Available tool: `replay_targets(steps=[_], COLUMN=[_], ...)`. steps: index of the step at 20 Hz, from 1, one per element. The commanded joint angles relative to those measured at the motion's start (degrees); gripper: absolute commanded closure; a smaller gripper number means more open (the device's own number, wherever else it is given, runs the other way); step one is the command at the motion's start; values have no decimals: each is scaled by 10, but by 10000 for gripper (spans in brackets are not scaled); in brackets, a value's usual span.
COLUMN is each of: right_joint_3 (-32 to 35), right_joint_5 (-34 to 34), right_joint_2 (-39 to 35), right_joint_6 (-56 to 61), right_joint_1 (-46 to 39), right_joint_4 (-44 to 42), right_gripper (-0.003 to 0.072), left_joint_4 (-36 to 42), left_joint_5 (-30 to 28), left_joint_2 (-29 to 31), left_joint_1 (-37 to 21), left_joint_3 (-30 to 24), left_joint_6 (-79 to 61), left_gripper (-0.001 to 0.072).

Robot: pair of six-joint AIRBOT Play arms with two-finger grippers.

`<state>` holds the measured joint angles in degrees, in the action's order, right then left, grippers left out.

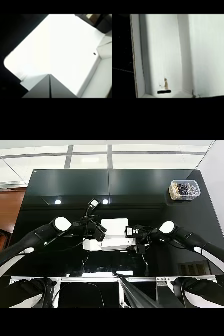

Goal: Fold the box and place the chain.

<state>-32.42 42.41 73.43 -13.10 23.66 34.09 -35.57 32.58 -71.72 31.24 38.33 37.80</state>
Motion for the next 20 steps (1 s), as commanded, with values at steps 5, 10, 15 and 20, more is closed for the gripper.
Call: replay_targets(steps=[5, 10, 15, 20], right_joint_3=[0, 0, 0, 0], right_joint_5=[0, 0, 0, 0], right_joint_2=[0, 0, 0, 0], right_joint_6=[0, 0, 1, 2], right_joint_1=[0, 0, 0, 0], right_joint_4=[0, 0, 0, 0], right_gripper=[551, 551, 551, 552], left_joint_4=[-51, -75, -200, -201], left_joint_5=[86, 85, 123, 154], left_joint_2=[-48, -39, 27, 118], left_joint_1=[0, -12, -66, -144], left_joint_3=[17, 56, 83, 24], left_joint_6=[17, 17, 121, 117], left_gripper=[683, 683, 684, 683])
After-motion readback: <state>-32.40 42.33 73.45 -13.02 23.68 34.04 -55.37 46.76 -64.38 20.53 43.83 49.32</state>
